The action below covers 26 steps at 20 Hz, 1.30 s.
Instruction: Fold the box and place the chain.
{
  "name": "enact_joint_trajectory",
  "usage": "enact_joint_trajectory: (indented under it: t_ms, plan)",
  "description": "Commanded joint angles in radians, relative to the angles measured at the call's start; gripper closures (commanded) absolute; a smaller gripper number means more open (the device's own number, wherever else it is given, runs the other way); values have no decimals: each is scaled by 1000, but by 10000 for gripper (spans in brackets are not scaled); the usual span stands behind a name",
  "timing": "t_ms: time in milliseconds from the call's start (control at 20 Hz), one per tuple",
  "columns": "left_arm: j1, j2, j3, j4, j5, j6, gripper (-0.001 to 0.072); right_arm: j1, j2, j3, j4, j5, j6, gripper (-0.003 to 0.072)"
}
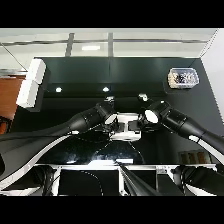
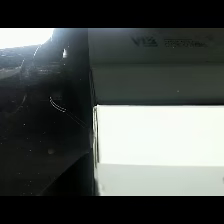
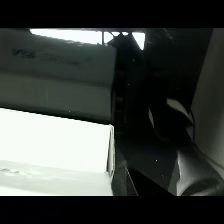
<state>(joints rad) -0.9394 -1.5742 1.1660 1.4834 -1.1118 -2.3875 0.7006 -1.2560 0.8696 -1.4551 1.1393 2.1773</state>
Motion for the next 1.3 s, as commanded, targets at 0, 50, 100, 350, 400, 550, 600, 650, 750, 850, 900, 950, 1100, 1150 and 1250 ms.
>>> enact_joint_trajectory:
  t_ms: [0, 50, 100, 350, 400, 550, 600, 650, 750, 850, 900, 950, 1100, 1150, 1250]
  plan:
    - [0, 0, -1, 0, 0, 0, 682, 14, -18, 3, 8, 28, 52, 376]
    - [0, 0, -1, 0, 0, 0, 682, 14, -25, 3, 16, 27, 53, 377]
    - [0, 0, -1, 0, 0, 0, 682, 14, -32, 3, 19, 23, 55, 377]
    - [0, 0, -1, 0, 0, 0, 682, 14, -70, 3, 45, 10, 60, 378]
    - [0, 0, -1, 0, 0, 0, 682, 14, -71, 3, 45, -3, 60, 379]
    - [0, 0, -1, 0, 0, 0, 682, 14, -71, 3, 45, -24, 60, 573]
    - [0, 0, -1, 0, 0, 0, 682, 14, -71, 3, 44, -27, 60, 674]
    - [0, 0, -1, 0, 0, 0, 682, 14, -71, 3, 43, -34, 61, 671]
    - [0, 0, -1, 0, 0, 0, 682, 14, -71, 3, 41, -36, 68, 672]
    - [0, 0, -1, 0, 0, 0, 682, 14, -71, 3, 41, -27, 68, 669]
    - [0, 0, -1, 0, 0, 0, 682, 14, -70, 3, 41, -26, 67, 646]
    - [0, 0, -1, 0, 0, 0, 682, 14, -70, 3, 42, -25, 67, 429]
    - [0, 0, -1, 0, 0, 0, 682, 14, -70, 4, 45, -25, 67, 508]
    - [0, 0, -1, 0, 0, 0, 682, 14, -70, 3, 45, -25, 67, 622]
    - [0, 0, -1, 0, 0, 0, 682, 14, -70, 3, 45, -24, 67, 670]
